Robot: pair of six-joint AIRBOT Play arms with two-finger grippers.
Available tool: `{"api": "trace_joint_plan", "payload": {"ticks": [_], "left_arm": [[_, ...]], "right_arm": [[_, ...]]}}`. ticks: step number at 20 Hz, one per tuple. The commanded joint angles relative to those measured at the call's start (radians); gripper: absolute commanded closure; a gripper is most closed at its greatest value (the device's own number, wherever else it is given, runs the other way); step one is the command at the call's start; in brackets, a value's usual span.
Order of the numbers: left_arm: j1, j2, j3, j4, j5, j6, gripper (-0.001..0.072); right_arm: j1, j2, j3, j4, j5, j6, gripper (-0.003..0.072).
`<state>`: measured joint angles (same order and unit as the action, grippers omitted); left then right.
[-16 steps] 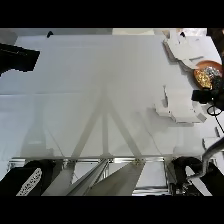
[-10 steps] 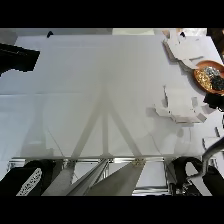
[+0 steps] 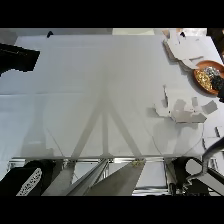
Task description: Fold the box and place the chain.
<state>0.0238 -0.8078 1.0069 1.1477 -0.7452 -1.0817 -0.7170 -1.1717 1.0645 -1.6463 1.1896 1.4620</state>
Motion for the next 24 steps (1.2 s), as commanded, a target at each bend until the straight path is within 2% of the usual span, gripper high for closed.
{"api": "trace_joint_plan", "payload": {"ticks": [1, 7, 13, 17, 20, 21, 23, 24], "left_arm": [[0.0, 0.001, 0.001, 0.0, 0.0, 0.0, 0.0017], [0.0, 0.001, 0.001, 0.0, 0.0, 0.0, 0.0017], [0.0, 0.001, 0.001, 0.0, 0.0, 0.0, 0.0017], [0.0, 0.001, 0.001, 0.0, 0.0, 0.0, 0.0017], [0.0, 0.001, 0.001, 0.0, 0.0, 0.0, 0.0017], [0.0, 0.001, 0.001, 0.0, 0.0, 0.0, 0.0017], [0.0, 0.001, 0.001, 0.0, 0.0, 0.0, 0.0017], [0.0, 0.001, 0.001, 0.0, 0.0, 0.0, 0.0017]], "right_arm": [[-0.013, -0.171, 0.143, 0.057, 0.098, -0.061, 0.0304], [-0.013, -0.313, 0.18, 0.042, 0.193, -0.113, 0.0287], [-0.014, -0.34, 0.18, -0.062, 0.217, -0.132, 0.0287], [-0.013, -0.403, 0.18, -0.045, 0.258, -0.153, 0.0287], [-0.013, -0.416, 0.182, -0.047, 0.239, -0.163, 0.0289], [-0.013, -0.416, 0.186, -0.047, 0.232, -0.163, 0.0303], [-0.013, -0.416, 0.191, -0.047, 0.23, -0.169, 0.0412], [-0.013, -0.416, 0.191, -0.043, 0.232, -0.185, 0.0418]]}}
